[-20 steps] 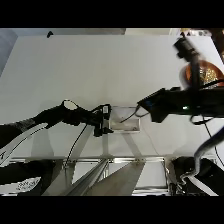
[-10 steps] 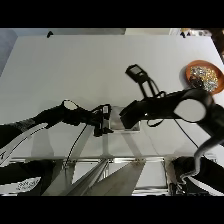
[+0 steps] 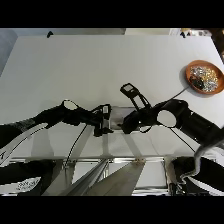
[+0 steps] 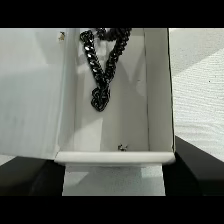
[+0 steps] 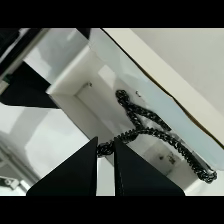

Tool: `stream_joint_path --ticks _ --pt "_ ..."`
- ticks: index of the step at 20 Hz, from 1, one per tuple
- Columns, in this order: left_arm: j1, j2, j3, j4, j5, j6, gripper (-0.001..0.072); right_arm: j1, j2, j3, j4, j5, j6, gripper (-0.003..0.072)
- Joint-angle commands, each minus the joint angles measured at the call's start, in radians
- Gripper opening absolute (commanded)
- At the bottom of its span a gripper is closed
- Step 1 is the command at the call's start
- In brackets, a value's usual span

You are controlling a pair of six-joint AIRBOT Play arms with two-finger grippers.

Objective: Fold the box and place the chain.

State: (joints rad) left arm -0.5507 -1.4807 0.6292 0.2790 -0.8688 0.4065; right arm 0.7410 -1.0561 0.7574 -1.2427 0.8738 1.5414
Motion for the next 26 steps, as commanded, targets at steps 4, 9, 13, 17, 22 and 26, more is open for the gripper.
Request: stream_joint_path --ticks 4,9,13,17,22,26 --pt "0.0 0.0 0.0 0.0 0.0 0.0 0.0069 0.002 -0.045 -0.037 -0.011 -0.034 0.004 0.0162" --pt "0.0 0.0 0.0 0.0 0.0 0.0 0.0069 -0.003 0.039 -0.016 -0.03 0.032 0.006 0.0194" --pt "0.0 0.0 0.0 0.0 0.0 0.0 0.0069 -0.127 0.217 -0.002 -0.151 0.1 0.087 0.0193" --pt "0.0 0.0 0.0 0.0 0.0 0.0 0.0069 -0.349 0.28 -0.006 -0.317 0.256 0.084 0.0199" --pt "0.0 0.0 0.0 0.0 0.0 0.0 0.0069 -0.55 0.156 -0.023 -0.314 0.212 0.082 0.047" --pt "0.0 0.0 0.0 0.0 0.0 0.0 0.0069 -0.555 -0.022 -0.023 -0.277 0.088 0.082 0.0458"
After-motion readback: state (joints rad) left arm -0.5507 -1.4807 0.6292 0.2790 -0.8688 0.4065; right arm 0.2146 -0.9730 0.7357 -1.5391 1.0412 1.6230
